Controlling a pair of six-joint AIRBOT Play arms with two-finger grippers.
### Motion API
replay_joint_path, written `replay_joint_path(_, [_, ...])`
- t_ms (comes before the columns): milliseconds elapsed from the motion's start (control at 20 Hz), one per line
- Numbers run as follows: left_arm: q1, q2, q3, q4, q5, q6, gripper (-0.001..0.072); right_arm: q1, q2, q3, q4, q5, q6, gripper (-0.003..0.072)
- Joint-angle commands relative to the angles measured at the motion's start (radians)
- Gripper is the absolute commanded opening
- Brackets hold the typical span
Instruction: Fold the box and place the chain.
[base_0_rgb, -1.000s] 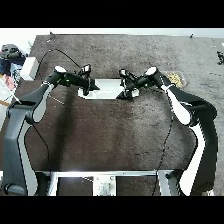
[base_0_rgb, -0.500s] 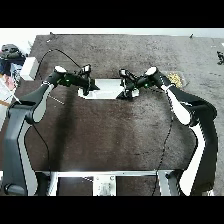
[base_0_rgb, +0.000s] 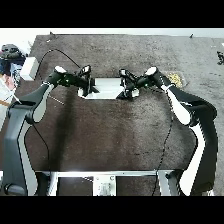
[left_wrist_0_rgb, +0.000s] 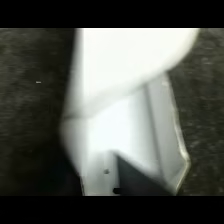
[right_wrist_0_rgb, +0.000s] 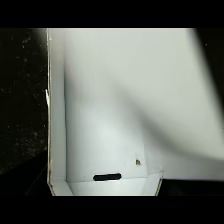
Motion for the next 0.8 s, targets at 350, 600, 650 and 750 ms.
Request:
replay_joint_path(350, [0.130, 0.021, 0.077, -0.150, -0.265, -0.209, 0.0326, 0.000, -0.001, 0.001, 0.000, 0.000, 0.001, 0.0468])
replay_joint_path(600, [0.143, 0.020, 0.077, -0.298, -0.423, -0.236, 0.0055, 0.000, -0.001, 0.001, 0.000, 0.001, 0.001, 0.0468])
replay_joint_path(650, [0.131, 0.021, 0.077, -0.272, -0.424, -0.237, 0.0042, 0.000, -0.001, 0.001, 0.000, 0.000, 0.001, 0.0468])
replay_joint_path(750, [0.101, 0.020, 0.077, -0.208, -0.401, -0.234, 0.0012, 0.000, -0.001, 0.001, 0.000, 0.000, 0.001, 0.0467])
